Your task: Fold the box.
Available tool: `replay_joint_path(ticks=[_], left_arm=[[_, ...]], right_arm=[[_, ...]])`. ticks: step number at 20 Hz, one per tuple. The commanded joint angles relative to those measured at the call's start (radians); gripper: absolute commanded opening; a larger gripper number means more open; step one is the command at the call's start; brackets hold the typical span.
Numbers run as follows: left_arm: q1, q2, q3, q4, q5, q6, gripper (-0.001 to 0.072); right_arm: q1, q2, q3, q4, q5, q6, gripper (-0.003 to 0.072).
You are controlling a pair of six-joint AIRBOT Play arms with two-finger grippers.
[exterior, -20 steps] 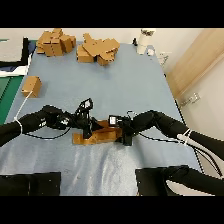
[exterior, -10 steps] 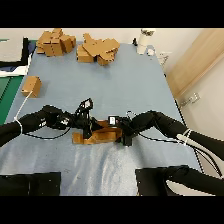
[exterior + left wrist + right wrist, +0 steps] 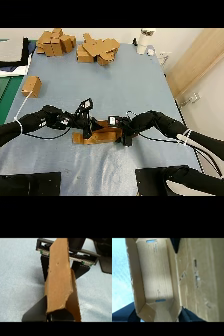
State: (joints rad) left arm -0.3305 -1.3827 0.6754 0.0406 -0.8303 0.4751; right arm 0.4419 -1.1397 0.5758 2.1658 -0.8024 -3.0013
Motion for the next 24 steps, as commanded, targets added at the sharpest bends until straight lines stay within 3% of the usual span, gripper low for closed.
replay_joint_path(ticks=[1,12,13,14,15,21,23,24], left_arm=[[0.0,0.001,0.001,0.0,0.001,0.0,0.0011],[0.0,0.0,0.001,-0.018,0.013,-0.049,0.0014],[0.002,0.001,0.001,-0.018,0.013,-0.049,0.0116],[0.002,0.001,0.001,-0.019,0.019,-0.05,0.0368],[0.002,0.001,0.001,-0.018,0.019,-0.05,0.043],[0.007,0.039,0.001,0.014,0.053,-0.11,0.0433],[0.032,0.088,0.001,0.106,0.072,-0.241,0.0576],[0.053,0.117,0.001,0.176,0.071,-0.326,0.0576]], right_arm=[[0.001,-0.001,0.0,0.0,0.0,0.0,0.0591],[0.001,-0.001,0.0,0.0,0.0,0.0,0.0591],[0.001,-0.001,0.0,0.0,0.0,0.0,0.0591],[0.001,-0.001,0.0,0.0,0.0,0.0,0.0591],[0.001,-0.001,0.0,0.0,0.0,0.0,0.0591],[0.001,-0.001,0.0,-0.001,0.001,0.0,0.0591],[0.001,-0.001,0.0,-0.001,0.001,0.0,0.0591],[0.001,-0.001,0.0,-0.001,0.0,0.0,0.0591]])
